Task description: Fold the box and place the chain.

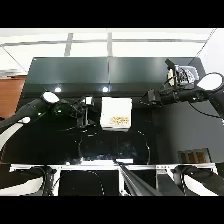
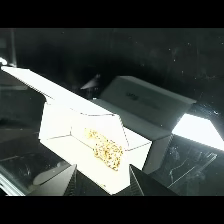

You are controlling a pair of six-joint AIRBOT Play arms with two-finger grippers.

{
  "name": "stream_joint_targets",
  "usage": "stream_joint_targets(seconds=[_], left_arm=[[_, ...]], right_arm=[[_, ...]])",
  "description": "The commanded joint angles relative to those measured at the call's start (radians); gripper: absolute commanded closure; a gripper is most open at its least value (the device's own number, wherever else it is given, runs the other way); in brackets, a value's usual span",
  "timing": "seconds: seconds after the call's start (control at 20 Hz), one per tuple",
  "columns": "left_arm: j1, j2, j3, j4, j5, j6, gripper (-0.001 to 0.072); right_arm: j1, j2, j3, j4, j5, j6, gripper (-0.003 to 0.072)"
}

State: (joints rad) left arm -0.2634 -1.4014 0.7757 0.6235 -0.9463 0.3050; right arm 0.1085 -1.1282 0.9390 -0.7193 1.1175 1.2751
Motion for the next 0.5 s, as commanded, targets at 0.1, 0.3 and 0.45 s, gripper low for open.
stream_joint_targets(seconds=[0.1,0.3,0.45], left_arm=[[-0.023,-0.068,0.049,0.042,-0.052,-0.003,0.0009],[-0.057,-0.075,0.051,0.023,-0.048,-0.005,0.0009],[-0.062,-0.075,0.051,-0.011,-0.044,-0.006,0.0009]], right_arm=[[0.000,0.000,0.000,0.000,-0.001,0.000,0.0308],[0.000,0.001,0.000,0.000,-0.015,0.000,0.0308],[0.000,0.000,0.000,0.000,-0.027,0.000,0.0308]])
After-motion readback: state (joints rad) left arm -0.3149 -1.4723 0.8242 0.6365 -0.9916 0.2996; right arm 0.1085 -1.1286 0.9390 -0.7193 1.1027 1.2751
